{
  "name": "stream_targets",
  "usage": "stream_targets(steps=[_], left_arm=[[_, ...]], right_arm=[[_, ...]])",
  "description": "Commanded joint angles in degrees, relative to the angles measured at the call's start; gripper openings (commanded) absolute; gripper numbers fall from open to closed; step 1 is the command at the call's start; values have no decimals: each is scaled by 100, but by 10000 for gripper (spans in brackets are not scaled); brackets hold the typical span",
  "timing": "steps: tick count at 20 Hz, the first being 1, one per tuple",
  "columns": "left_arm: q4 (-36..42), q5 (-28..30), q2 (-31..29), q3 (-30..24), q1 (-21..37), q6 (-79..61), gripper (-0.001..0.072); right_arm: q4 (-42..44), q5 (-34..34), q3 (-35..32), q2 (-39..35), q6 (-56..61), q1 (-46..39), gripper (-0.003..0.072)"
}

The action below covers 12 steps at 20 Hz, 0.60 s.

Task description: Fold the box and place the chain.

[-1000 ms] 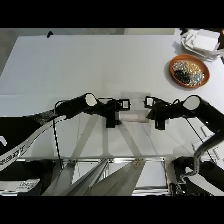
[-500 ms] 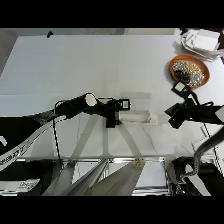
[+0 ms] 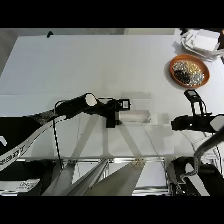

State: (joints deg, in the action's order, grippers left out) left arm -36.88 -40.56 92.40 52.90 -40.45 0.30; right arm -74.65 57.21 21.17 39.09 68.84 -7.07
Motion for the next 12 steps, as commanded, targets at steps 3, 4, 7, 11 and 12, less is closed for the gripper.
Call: stream_targets(steps=[3,4,7,11,12], left_arm=[[0,0,-4,-2,0,-2,211],[0,2,-4,-2,0,-2,211],[0,2,-4,-2,0,-2,211],[-2,0,-4,-2,0,-2,211],[0,2,-4,-2,0,-2,211]], right_arm=[[409,-457,-109,667,267,-20,14],[490,-505,-109,800,258,-17,15],[1281,-461,-107,925,-306,-20,14],[1572,-417,-107,925,-612,-20,14],[1685,-417,-107,925,-697,-20,14]])
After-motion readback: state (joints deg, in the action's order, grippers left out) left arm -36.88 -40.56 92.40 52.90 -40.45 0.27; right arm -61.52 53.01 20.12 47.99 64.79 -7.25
